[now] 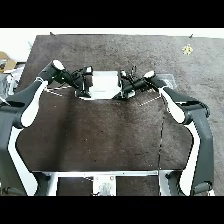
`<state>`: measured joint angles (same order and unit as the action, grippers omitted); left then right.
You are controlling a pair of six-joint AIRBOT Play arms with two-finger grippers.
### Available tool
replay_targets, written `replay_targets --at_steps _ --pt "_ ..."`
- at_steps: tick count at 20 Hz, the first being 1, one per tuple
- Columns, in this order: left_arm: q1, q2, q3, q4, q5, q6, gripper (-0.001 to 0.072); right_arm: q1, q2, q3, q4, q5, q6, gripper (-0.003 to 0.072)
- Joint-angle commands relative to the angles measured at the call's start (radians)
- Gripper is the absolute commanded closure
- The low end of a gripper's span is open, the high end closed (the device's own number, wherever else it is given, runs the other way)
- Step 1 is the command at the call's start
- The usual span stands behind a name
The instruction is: Fold the box and place the chain.
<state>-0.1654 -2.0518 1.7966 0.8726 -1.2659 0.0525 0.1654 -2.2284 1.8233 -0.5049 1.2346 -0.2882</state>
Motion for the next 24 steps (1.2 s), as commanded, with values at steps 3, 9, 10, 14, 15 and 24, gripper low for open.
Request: replay_targets --at_steps 3,9,10,14,15,24 --pt "-0.001 -0.002 -0.006 -0.013 0.006 0.0 0.0324 0.0 0.0 0.0 0.0 0.0 0.0 0.0247" --pt "-0.001 -0.002 -0.006 -0.097 -0.001 -0.026 0.0608 0.0 0.0 0.0 0.0 0.0 0.0 0.0248" --pt "-0.002 -0.002 -0.006 -0.128 -0.002 -0.025 0.0608 0.0 0.0 0.0 0.0 0.0 0.0 0.0248" --pt "-0.024 -0.015 -0.006 -0.174 0.002 -0.024 0.0608 0.0 0.0 0.0 0.0 0.0 0.0 0.0248" --pt "-0.033 -0.023 -0.006 -0.172 0.003 -0.023 0.0607 0.0 0.0 0.0 0.0 0.0 0.0 0.0248" --pt "-0.045 -0.027 -0.006 -0.106 0.036 -0.018 0.0402 0.0 0.0 0.0 0.0 0.0 0.0 0.0248"
